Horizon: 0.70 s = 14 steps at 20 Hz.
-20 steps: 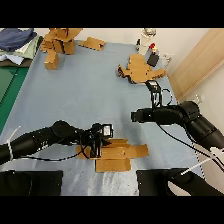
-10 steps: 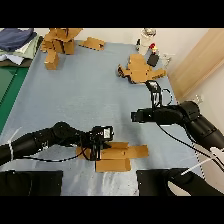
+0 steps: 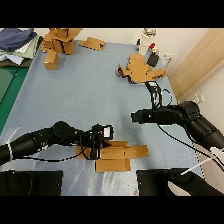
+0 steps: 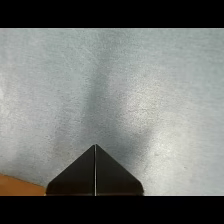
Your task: Fold the box.
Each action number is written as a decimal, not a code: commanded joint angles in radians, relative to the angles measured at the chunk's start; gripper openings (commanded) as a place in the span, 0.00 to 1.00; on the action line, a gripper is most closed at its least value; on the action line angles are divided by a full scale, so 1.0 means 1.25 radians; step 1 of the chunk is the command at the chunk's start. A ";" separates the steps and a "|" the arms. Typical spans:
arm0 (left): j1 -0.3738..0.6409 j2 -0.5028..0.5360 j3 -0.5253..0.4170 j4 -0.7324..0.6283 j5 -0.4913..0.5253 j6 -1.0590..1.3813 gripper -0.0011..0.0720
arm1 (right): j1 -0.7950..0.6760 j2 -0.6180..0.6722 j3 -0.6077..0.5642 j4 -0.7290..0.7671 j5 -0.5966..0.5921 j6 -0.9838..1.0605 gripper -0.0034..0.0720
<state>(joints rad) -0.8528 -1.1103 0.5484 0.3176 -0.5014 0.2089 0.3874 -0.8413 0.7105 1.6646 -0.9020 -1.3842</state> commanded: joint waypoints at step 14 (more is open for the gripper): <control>0.000 -0.001 0.001 -0.002 0.001 0.000 0.03 | 0.267 0.352 -0.016 0.117 -0.431 0.314 0.05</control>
<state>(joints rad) -0.8528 -1.1103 0.5484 0.3145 -0.4999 0.2089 0.5835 -0.5495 0.7040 1.7180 -1.3651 -1.1660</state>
